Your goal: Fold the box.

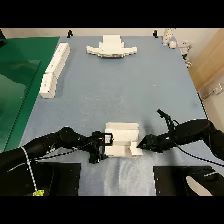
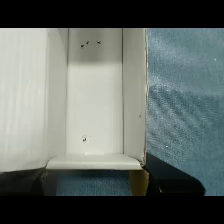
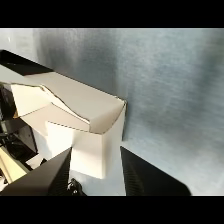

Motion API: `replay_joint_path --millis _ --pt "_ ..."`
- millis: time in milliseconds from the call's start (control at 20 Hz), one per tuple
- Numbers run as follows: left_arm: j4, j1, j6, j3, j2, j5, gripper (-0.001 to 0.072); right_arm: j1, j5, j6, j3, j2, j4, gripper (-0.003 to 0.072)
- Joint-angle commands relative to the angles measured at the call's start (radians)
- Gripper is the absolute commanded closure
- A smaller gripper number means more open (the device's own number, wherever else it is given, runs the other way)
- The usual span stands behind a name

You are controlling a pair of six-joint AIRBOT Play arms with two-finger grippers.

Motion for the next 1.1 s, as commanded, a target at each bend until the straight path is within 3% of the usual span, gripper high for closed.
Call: replay_joint_path --millis 0,400,450,700,1050 --pt "0.000 0.000 0.000 0.000 0.001 0.000 0.0192 0.134 0.133 0.134 0.006 -0.015 -0.048 0.0186" --pt "0.000 0.000 0.000 0.000 0.001 0.000 0.0192 0.489 0.140 0.675 0.248 -0.176 -0.460 0.0189" --pt "0.000 0.000 0.000 0.000 0.001 0.000 0.0192 0.536 0.133 0.746 0.281 -0.213 -0.509 0.0217" --pt "0.000 0.000 0.000 0.001 0.001 0.000 0.0192 0.709 0.008 1.038 0.430 -0.393 -0.731 0.0229" --pt "0.000 0.000 0.000 0.000 0.001 0.000 0.0191 0.788 -0.037 1.187 0.486 -0.508 -0.823 0.0231"
